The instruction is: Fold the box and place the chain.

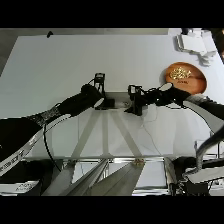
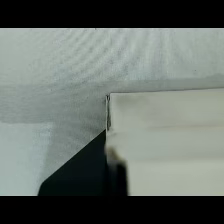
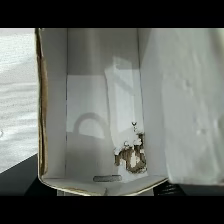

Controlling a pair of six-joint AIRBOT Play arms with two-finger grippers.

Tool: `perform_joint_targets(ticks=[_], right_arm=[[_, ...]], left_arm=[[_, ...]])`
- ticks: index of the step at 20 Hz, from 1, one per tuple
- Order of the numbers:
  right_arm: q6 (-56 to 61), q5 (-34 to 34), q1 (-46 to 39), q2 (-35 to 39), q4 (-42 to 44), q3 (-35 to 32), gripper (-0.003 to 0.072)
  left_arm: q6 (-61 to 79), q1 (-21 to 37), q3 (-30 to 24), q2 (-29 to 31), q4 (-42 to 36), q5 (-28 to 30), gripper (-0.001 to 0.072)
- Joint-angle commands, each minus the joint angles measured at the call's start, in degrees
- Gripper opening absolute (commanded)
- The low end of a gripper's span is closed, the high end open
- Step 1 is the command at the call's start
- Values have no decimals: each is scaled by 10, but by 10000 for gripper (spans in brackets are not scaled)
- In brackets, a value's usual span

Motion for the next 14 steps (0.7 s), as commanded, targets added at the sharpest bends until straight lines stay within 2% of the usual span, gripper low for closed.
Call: perform_joint_targets(ticks=[1,3,4,7,8,11,14], right_arm=[[-1,-1,0,0,0,0,543],[-1,-1,0,0,0,0,543],[-1,-1,0,0,0,0,543],[-1,-1,0,0,0,0,543],[-1,-1,0,0,0,0,543],[-1,-1,0,0,0,0,543],[-1,-1,0,0,0,0,543]], left_arm=[[-2,-2,0,-4,-14,2,8],[-2,0,0,-4,-14,3,23],[0,3,0,-3,-21,4,82],[2,23,0,12,-57,0,571],[3,33,0,21,-73,-2,661],[44,63,0,59,-109,-6,665],[179,101,0,107,-167,-28,664]])
